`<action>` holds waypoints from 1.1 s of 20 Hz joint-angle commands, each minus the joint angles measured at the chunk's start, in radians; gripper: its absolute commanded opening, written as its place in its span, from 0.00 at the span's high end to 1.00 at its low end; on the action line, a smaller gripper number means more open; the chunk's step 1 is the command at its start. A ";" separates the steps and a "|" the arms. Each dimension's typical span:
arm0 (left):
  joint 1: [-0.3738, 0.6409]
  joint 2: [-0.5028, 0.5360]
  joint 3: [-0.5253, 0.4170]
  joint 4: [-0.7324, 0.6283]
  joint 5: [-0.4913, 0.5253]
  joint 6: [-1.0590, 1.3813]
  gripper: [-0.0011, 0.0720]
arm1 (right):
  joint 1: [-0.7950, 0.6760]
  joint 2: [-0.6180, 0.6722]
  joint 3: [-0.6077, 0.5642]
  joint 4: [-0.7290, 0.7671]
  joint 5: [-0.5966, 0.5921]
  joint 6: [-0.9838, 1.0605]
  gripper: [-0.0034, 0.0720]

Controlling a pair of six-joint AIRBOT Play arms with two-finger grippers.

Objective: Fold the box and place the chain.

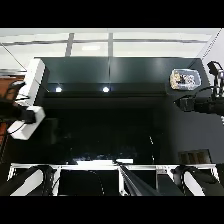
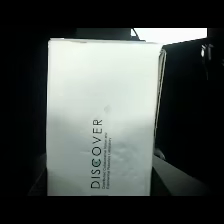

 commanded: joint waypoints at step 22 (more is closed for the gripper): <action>0.354 -0.177 0.023 -0.305 0.468 0.428 0.01 | 0.000 0.000 0.000 0.027 -0.002 0.000 0.93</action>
